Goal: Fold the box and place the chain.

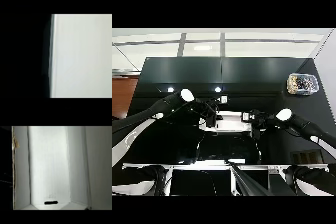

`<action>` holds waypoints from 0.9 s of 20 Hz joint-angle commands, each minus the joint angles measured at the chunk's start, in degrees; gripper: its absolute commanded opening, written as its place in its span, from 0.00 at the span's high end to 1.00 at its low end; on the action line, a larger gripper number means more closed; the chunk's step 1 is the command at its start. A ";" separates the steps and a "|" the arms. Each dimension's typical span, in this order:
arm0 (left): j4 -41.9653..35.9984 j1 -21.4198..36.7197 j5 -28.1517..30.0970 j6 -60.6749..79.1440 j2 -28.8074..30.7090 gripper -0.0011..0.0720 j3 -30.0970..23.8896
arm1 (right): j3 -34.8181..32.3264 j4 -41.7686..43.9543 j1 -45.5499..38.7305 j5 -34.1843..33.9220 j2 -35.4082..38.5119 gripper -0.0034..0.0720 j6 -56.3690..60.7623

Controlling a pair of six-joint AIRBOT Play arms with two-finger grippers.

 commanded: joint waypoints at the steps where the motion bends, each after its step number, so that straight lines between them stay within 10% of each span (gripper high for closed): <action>1: -0.04 0.00 0.11 0.00 0.00 0.95 -0.02 | -0.02 -0.09 -0.02 -0.31 -0.35 0.03 -0.24; 16: 0.68 0.11 0.09 0.00 0.15 0.95 0.02 | -0.04 -0.04 -0.02 -1.11 -1.31 0.09 -0.20; 17: 1.31 0.13 0.09 0.00 0.50 0.95 0.02 | -0.04 -0.07 -0.02 -1.11 -1.31 0.31 -0.20; 18: 2.73 0.11 0.09 0.00 1.09 0.95 0.02 | -0.04 -0.07 -0.02 -1.11 -1.31 0.32 -0.20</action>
